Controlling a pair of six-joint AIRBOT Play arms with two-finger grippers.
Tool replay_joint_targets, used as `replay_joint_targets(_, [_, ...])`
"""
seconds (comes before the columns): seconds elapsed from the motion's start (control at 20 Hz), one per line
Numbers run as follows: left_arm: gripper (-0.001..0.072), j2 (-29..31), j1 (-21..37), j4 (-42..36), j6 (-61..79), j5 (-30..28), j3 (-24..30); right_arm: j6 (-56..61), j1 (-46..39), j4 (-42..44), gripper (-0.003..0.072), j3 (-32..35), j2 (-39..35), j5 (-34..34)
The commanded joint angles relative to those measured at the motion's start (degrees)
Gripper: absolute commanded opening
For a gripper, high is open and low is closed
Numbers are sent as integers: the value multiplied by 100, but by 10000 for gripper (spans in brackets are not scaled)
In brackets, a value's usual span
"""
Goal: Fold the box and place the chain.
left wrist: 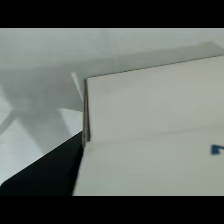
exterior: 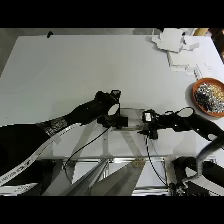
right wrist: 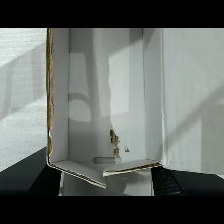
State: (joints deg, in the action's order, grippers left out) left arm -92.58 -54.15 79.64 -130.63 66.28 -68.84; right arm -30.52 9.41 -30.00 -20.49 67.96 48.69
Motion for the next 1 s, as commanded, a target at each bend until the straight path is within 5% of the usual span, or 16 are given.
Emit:
replay_joint_targets(0.0, [333, -20, -22, 234, -476, 195, -20, 2, 0, 2, 399, -4, -4, 2])
replay_joint_targets(0.45, [299, -46, -4, 376, -739, 175, -20, 2, 0, 2, 399, -4, -4, 2])
replay_joint_targets(0.6, [247, -127, -37, 376, -741, 190, -20, 2, 0, 2, 399, -4, -4, 2])
replay_joint_targets(0.85, [4, -192, -55, 378, -743, 214, -20, 2, 0, 2, 399, -4, -4, 2])
replay_joint_targets(0.95, [4, -192, -55, 378, -743, 219, -20, 2, 0, 2, 399, -4, -4, 2])
